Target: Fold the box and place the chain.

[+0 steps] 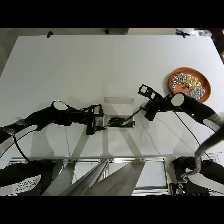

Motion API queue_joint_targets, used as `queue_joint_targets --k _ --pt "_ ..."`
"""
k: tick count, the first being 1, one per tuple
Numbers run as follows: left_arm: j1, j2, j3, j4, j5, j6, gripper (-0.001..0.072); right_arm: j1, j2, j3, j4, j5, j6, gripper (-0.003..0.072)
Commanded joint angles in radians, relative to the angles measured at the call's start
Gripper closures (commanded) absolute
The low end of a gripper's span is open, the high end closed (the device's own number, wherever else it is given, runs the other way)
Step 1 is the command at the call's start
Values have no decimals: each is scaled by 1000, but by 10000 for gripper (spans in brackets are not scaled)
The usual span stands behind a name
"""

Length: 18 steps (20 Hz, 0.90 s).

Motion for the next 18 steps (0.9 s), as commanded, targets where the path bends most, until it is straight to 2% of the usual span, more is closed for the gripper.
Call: queue_joint_targets --k 1,7,12,18 --pt "0 0 0 0 0 0 440 1 40 0 0 -2 3 677" --pt "0 0 0 0 0 0 440 1 134 0 -2 29 31 678" --pt "0 0 0 0 0 0 440 1 319 0 -4 53 108 678" --pt "0 0 0 0 0 0 440 1 503 0 23 226 134 679"
